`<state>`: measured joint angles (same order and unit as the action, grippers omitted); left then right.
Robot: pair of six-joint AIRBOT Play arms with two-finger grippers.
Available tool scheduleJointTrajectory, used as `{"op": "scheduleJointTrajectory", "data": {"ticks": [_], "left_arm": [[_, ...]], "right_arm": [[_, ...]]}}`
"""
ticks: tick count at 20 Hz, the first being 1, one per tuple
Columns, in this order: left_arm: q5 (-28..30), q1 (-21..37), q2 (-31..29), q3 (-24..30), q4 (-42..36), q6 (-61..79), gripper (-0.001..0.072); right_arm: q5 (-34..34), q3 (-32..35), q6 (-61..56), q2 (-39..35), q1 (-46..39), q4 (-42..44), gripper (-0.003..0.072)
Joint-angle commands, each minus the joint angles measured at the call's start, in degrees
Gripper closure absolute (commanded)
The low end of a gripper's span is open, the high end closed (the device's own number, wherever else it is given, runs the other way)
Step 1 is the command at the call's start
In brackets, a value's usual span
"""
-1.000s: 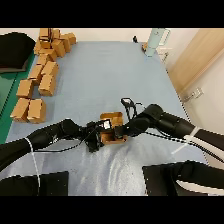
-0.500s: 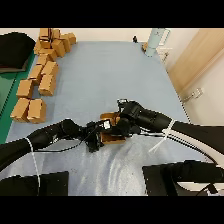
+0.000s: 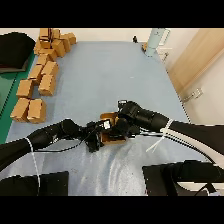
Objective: Fold the box.
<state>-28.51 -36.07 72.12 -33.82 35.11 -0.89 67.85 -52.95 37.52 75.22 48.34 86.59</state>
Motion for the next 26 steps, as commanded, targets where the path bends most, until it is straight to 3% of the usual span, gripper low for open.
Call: {"op": "scheduleJointTrajectory", "data": {"ticks": [1, 3, 4, 5, 7, 8, 9, 10, 18, 19, 20, 23, 25, 26], "left_arm": [[0.0, -0.02, 0.02, -0.04, 0.02, 0.0, 0.0257], [0.0, -0.02, 0.02, -0.04, 0.02, 0.0, 0.0257], [0.0, -0.02, 0.02, -0.04, 0.02, 0.0, 0.0257], [0.0, -0.02, 0.02, -0.04, 0.02, 0.0, 0.0257], [0.0, -0.02, 0.02, -0.04, 0.02, 0.0, 0.0257], [0.0, -0.02, 0.02, -0.04, 0.02, 0.0, 0.0257], [0.0, -0.02, 0.02, -0.04, 0.02, 0.0, 0.0257], [0.0, -0.02, 0.02, -0.04, 0.02, 0.0, 0.0257], [0.0, -0.02, 0.02, -0.04, 0.02, 0.0, 0.0257], [0.0, -0.02, 0.02, -0.04, 0.02, 0.0, 0.0257], [0.0, -0.02, 0.02, -0.04, 0.02, 0.0, 0.0257], [0.0, -0.02, 0.02, -0.04, 0.02, -0.02, 0.0257], [0.0, -0.02, 0.02, -0.04, 0.02, 0.0, 0.0257], [0.0, -0.02, 0.02, -0.04, 0.02, 0.0, 0.0257]], "right_arm": [[0.02, -0.04, -0.81, 0.13, -0.02, 0.57, 0.0252], [0.07, 0.02, -1.2, 0.33, -0.04, -0.68, 0.0402], [0.04, 0.02, -1.07, 0.57, -0.04, -0.87, 0.0572], [0.02, 0.02, -0.04, 0.98, -0.04, -0.87, 0.0683], [-1.07, 0.0, 0.68, 1.57, 0.0, -0.63, 0.0683], [-1.75, -0.04, 0.68, 1.57, 0.0, -0.17, 0.0602], [-1.81, -0.07, 0.68, 1.53, 0.0, 0.24, 0.0295], [-1.79, -0.07, 1.01, 1.44, 0.0, 0.72, 0.0231], [3.48, -1.03, 1.18, -7.19, -0.52, 0.83, 0.0241], [5.07, -1.03, 1.81, -8.55, -0.94, 0.85, 0.0259], [6.54, -1.03, 2.21, -9.55, -1.4, 0.39, 0.0343], [9.14, -1.03, 3.82, -11.3, -3.72, -2.25, 0.0404], [9.11, -0.98, 7.65, -11.23, -6.36, -2.21, 0.0405], [8.94, -0.87, 9.38, -10.99, -8.0, -2.25, 0.0484]]}}
